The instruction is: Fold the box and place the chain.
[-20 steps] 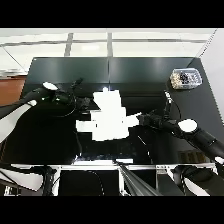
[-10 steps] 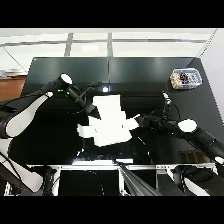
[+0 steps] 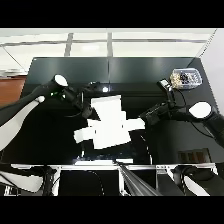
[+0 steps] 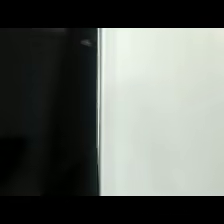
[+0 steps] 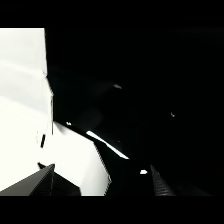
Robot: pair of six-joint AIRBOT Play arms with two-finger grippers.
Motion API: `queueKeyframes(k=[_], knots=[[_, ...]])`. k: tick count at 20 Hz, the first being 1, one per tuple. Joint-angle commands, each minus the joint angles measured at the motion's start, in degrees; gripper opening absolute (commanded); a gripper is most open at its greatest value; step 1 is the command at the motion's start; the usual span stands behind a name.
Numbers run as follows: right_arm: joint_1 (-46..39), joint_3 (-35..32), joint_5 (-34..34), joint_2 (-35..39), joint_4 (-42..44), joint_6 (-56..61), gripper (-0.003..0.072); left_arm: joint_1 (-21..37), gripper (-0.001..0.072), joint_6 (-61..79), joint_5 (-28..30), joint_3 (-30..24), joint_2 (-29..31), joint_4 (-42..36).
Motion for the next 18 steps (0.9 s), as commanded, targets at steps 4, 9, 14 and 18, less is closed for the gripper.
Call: queueKeyframes(k=[4, 9, 14, 18], knots=[[8.7, 1.9, 2.4, -0.2, -6.2, -27.5, 0.0698, -2.9, 0.0023, 23.0, 15.5, -7.9, 4.5, -3.1], [14.7, 0.9, -1.0, -4.1, -11.6, -31.1, 0.0698, -5.4, 0.0026, 26.0, 22.9, -7.9, 4.4, 0.0], [19.6, 0.7, -1.0, -9.5, -11.5, -36.0, 0.0698, -5.6, 0.0026, 26.0, 21.4, -7.9, 4.4, 0.1], [22.7, 0.7, -1.9, -13.0, -10.6, -37.7, 0.0698, -5.6, 0.0026, 26.0, 21.0, -7.9, 4.4, 0.1]])
